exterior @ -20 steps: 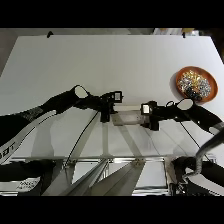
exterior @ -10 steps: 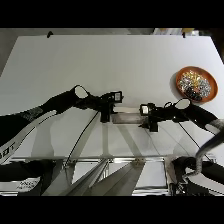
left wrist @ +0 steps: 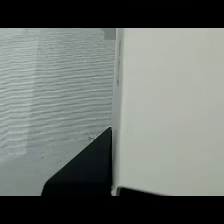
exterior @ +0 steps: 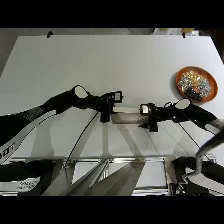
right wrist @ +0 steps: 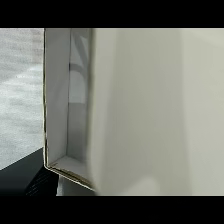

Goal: Fold the box and place the chain.

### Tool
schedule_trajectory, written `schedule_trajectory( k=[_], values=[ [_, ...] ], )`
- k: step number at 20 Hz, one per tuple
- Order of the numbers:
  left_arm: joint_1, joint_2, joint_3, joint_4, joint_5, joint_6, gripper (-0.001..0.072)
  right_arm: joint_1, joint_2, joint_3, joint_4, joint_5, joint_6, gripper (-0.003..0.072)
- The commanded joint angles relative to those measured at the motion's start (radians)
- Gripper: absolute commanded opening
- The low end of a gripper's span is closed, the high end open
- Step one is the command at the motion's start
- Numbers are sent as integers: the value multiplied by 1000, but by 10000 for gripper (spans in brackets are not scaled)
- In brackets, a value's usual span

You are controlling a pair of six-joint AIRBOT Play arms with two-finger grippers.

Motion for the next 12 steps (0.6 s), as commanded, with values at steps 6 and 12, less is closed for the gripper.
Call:
schedule_trajectory(
  k=[6,12],
  values=[
    [0,0,1,0,1,0,14,0,0,1,-2,-7,0,558],
    [0,1,1,0,1,0,14,0,0,1,-2,-6,0,558]
  ],
)
